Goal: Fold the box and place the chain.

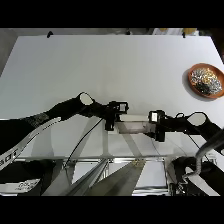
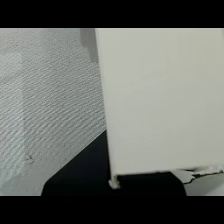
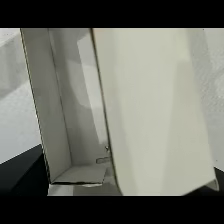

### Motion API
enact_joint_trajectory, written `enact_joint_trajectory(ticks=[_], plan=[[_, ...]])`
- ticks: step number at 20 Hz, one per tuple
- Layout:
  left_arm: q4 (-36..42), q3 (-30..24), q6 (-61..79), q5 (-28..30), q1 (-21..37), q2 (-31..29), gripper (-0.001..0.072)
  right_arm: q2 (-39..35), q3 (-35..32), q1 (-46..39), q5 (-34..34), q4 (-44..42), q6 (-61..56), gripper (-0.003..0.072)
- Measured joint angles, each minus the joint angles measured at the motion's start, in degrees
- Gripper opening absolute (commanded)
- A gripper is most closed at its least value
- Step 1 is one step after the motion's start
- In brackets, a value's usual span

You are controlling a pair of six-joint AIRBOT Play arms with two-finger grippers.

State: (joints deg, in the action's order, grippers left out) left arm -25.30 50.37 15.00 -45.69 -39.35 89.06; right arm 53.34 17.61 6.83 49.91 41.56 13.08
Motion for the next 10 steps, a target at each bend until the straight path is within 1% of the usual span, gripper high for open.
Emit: enact_joint_trajectory(ticks=[6,10], plan=[[0.00,0.00,0.02,-0.04,0.00,0.00,0.0011,3.28,0.00,-0.02,0.09,-0.72,0.76,0.0648],[-0.02,0.00,0.00,-0.04,0.00,0.00,0.0011,4.09,0.00,-0.02,0.09,-0.85,0.92,0.0622]])
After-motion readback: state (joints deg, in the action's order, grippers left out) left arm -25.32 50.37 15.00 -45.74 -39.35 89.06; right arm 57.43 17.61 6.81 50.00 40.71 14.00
